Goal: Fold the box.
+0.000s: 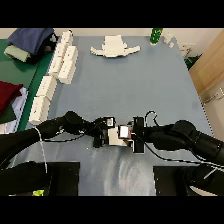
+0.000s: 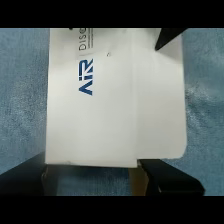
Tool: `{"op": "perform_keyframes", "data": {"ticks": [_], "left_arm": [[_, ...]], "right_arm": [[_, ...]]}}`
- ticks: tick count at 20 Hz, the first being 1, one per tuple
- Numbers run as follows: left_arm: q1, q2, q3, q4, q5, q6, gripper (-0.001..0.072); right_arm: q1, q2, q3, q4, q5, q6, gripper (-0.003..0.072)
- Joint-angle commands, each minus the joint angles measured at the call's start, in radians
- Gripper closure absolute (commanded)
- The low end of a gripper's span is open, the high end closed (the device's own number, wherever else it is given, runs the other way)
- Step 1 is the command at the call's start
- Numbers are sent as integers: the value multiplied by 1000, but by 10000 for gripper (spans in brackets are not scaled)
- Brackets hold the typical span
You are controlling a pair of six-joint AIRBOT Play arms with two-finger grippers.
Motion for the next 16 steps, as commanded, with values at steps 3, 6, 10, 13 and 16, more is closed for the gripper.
{"op": "perform_keyframes", "data": {"ticks": [3, 6, 10, 13, 16], "left_arm": [[0, 0, 1, 0, 0, 0, 236], [0, 0, 1, 0, 0, 0, 236], [0, 0, 1, 0, 0, 0, 236], [0, 0, 1, 0, 0, 0, 236], [0, 0, 1, 0, 0, 0, 236]], "right_arm": [[1, -46, 0, -1, 33, -149, 158], [1, -48, 0, -1, 32, -150, 158], [1, -48, 0, 4, 31, -155, 168], [10, -40, -1, 57, 28, -155, 156], [29, -40, -1, 74, 27, -155, 156]]}}
